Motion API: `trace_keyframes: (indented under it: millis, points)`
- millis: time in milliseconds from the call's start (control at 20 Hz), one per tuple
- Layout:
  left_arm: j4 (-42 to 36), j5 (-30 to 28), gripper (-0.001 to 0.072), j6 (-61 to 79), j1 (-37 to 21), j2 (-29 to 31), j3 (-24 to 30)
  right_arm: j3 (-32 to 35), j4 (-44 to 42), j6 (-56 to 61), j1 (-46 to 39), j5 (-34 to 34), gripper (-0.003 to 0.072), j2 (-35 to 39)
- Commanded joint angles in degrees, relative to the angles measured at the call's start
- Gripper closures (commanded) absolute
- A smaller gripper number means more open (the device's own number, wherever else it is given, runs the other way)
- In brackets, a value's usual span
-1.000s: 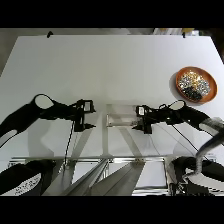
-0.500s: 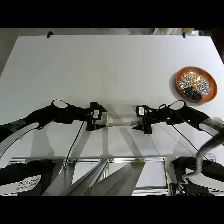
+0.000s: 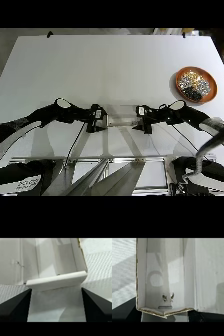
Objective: Fold the box and place the chain.
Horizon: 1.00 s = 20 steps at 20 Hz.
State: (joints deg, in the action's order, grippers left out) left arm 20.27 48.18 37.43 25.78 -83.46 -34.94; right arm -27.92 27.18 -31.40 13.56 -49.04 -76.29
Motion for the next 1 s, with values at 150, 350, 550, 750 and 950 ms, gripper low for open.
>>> trace_keyframes:
  millis: [150, 350, 550, 750, 950]
  points:
    - [-3.9, -0.3, 0.0001, -4.5, 1.8, -0.1, -0.1, 0.0, 0.0, 0.0, 0.0, 0.0, 0.0308, 0.0]
    - [-5.5, -1.7, 0.0001, -4.5, 3.7, -0.5, -0.1, 0.0, 0.0, 0.0, 0.0, 0.0, 0.0308, 0.0]
    - [-6.6, -2.6, 0.0018, -4.8, 3.7, -0.5, -0.1, 0.0, 0.0, 0.0, 0.0, 0.0, 0.0308, 0.0]
    - [-6.6, -2.5, 0.0368, -4.7, 3.7, -0.4, -0.1, 0.0, 0.0, 0.0, 0.0, 0.0, 0.0308, 0.0]
    - [-6.6, -2.5, 0.0459, -4.7, 3.7, -0.4, -0.1, 0.0, 0.0, 0.0, 0.0, 0.0, 0.0308, 0.0]
